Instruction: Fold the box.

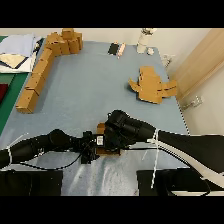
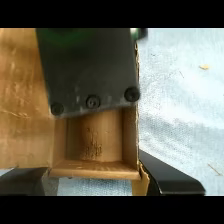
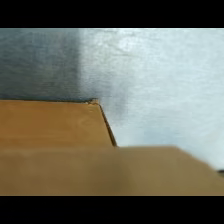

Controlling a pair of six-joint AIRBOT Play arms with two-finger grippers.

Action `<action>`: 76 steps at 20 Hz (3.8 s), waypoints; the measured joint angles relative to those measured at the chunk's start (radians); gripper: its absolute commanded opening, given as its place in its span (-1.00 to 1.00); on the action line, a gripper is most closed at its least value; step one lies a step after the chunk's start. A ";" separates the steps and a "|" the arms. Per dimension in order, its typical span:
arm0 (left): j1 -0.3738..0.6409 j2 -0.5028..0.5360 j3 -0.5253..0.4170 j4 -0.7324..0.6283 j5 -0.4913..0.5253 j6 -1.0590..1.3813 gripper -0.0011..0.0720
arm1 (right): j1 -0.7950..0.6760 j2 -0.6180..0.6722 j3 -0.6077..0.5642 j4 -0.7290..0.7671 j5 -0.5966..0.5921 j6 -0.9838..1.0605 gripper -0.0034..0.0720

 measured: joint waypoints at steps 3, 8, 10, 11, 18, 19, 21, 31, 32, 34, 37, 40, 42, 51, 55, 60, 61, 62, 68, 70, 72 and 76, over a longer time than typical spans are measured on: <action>0.000 0.000 0.000 -0.002 0.002 -0.006 0.30 | 0.001 0.031 0.001 0.006 -0.005 0.001 0.10; 0.000 0.000 0.000 -0.002 0.002 -0.007 0.30 | -0.004 0.103 0.001 -0.004 -0.029 0.027 0.10; 0.000 0.000 0.000 -0.002 0.002 -0.008 0.30 | -0.006 0.138 0.002 -0.005 -0.040 0.033 0.10; 0.000 0.000 0.000 -0.002 0.002 -0.008 0.30 | -0.006 0.159 0.002 -0.005 -0.042 0.034 0.10; 0.000 0.000 0.000 -0.002 0.002 -0.008 0.30 | -0.121 0.370 -0.002 -0.055 -0.120 0.012 0.26; 0.000 0.000 0.000 -0.003 0.002 -0.008 0.30 | -0.148 0.388 -0.003 -0.063 -0.124 -0.007 0.36; 0.000 0.000 0.000 -0.002 0.002 -0.008 0.31 | -0.183 0.407 -0.006 -0.064 -0.120 -0.042 0.36; 0.000 0.000 0.000 -0.003 0.002 -0.008 0.31 | -0.565 0.158 -0.034 0.301 0.184 -0.582 -0.90; 0.000 0.000 0.000 -0.003 0.001 -0.008 0.30 | -0.615 0.103 -0.035 0.423 0.193 -0.736 -0.90; 0.000 0.000 0.000 -0.003 0.002 -0.008 0.30 | -0.681 0.002 -0.035 0.652 0.182 -1.041 -0.90; 0.000 0.000 0.000 -0.003 0.001 -0.008 0.30 | -0.684 -0.061 -0.036 0.835 0.121 -1.375 -0.90; 0.000 0.000 0.000 -0.002 0.002 -0.008 0.30 | -0.618 -0.017 -0.051 0.893 0.124 -1.549 -0.90; 0.000 0.000 0.000 -0.003 0.001 -0.008 0.30 | -0.557 0.053 -0.090 0.874 0.187 -1.610 -0.90; 0.000 0.000 0.000 -0.002 0.001 -0.008 0.31 | -0.332 0.365 -0.317 0.671 0.503 -1.641 -0.90; 0.000 0.000 0.000 -0.002 0.002 -0.008 0.30 | -0.193 0.492 -0.401 0.509 0.610 -1.561 -0.88; 0.000 0.000 0.000 -0.002 0.001 -0.008 0.30 | -0.038 0.623 -0.492 0.269 0.672 -1.488 0.22; 0.000 0.000 0.000 -0.002 0.001 -0.008 0.30 | -0.023 0.636 -0.500 0.243 0.678 -1.486 0.22; 0.000 0.000 0.000 -0.002 0.001 -0.008 0.30 | -0.008 0.647 -0.506 0.222 0.685 -1.489 0.22; 0.000 0.000 0.000 -0.003 0.002 -0.008 0.30 | 0.034 0.666 -0.520 0.184 0.716 -1.566 0.22; 0.000 0.000 0.000 -0.003 0.002 -0.008 0.30 | 0.055 0.667 -0.521 0.178 0.722 -1.575 0.23; 0.000 0.000 0.000 -0.003 0.002 -0.008 0.31 | 0.083 0.668 -0.523 0.152 0.732 -1.558 0.23; 0.000 0.000 0.000 -0.002 0.002 -0.008 0.30 | 0.168 0.666 -0.532 -0.047 0.760 -1.396 0.23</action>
